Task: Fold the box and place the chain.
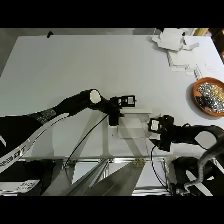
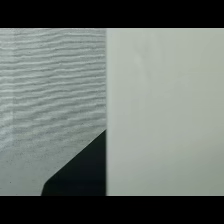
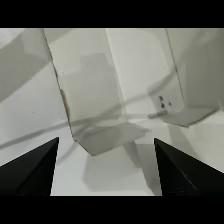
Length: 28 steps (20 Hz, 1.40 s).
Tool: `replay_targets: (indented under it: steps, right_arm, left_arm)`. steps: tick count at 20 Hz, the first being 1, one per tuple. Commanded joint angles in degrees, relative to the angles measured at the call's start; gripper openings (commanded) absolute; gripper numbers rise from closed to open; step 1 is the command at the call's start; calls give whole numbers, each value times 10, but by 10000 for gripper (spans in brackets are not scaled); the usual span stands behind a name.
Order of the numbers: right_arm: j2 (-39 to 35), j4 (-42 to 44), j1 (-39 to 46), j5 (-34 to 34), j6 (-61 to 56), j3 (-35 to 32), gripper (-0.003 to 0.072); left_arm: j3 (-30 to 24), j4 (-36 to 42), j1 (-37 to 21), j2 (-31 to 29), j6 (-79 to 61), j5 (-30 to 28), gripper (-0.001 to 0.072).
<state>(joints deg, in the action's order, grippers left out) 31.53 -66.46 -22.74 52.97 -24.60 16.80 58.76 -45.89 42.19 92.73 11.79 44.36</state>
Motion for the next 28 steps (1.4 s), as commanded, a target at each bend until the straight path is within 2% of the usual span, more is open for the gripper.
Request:
replay_targets:
  steps: [1,4,12,18,21,25,28]
  right_arm:
    - [-3,-22,-72,-110,13,-48,662]
    - [-3,-53,-110,-178,13,-80,664]
    - [-2,-82,-111,-226,10,-87,673]
    - [-2,-51,-104,-221,11,-68,673]
    - [-2,-40,-64,-201,25,-50,673]
    - [0,26,-6,-162,121,-43,672]
    - [19,63,27,-154,137,-38,672]
  left_arm:
    - [0,0,0,0,0,0,8]
    - [0,0,0,0,0,0,8]
    - [0,0,0,0,0,0,8]
    - [0,0,0,0,0,0,8]
    - [0,0,0,0,0,0,8]
    - [0,0,0,0,0,0,8]
    - [0,0,0,0,0,0,8]
